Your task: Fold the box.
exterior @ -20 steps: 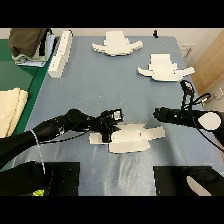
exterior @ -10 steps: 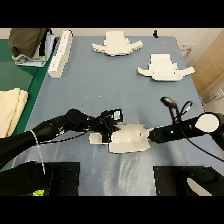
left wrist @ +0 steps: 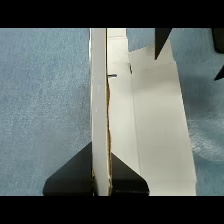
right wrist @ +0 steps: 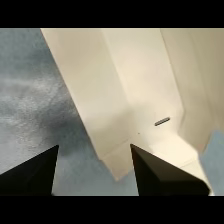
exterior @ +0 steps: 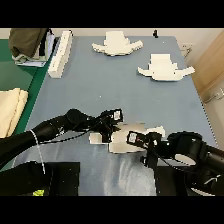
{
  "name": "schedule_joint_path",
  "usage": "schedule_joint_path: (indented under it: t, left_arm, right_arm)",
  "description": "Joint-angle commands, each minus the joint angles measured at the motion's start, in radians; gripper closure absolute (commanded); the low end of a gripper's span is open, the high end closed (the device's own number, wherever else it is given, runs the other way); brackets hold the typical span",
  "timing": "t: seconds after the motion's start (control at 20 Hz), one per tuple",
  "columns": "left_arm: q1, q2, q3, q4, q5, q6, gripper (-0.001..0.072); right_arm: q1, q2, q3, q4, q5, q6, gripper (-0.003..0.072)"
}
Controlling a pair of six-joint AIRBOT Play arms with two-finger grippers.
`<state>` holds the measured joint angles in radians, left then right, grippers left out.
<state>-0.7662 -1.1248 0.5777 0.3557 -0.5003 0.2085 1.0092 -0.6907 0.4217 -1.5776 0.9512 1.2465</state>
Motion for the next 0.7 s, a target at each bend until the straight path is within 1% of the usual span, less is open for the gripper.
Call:
schedule_joint_path:
  t: [0.0,0.15,0.25,0.45,0.55,0.65]
  left_arm:
    - [-0.001,0.000,0.001,0.000,0.000,0.000,0.0694]
    - [-0.001,0.000,0.001,0.000,0.000,0.000,0.0694]
    - [-0.001,0.000,0.001,0.000,0.000,0.000,0.0694]
    - [-0.001,0.000,0.001,0.000,0.000,0.000,0.0693]
    - [-0.001,0.000,0.001,0.000,0.000,0.000,0.0694]
    - [-0.001,0.000,0.001,0.000,0.000,0.000,0.0694]
  right_arm:
    - [0.064,-0.098,-0.010,-0.206,-0.130,-0.055,-0.0013]
    - [0.064,-0.126,-0.010,-0.264,-0.200,0.009,-0.0012]
    - [0.064,-0.110,-0.008,-0.322,-0.196,0.105,-0.0012]
    - [0.064,0.017,-0.008,-0.388,-0.140,0.288,-0.0012]
    - [0.064,0.087,-0.009,-0.390,-0.087,0.365,-0.0012]
    - [0.064,0.115,-0.010,-0.390,-0.036,0.413,-0.0013]
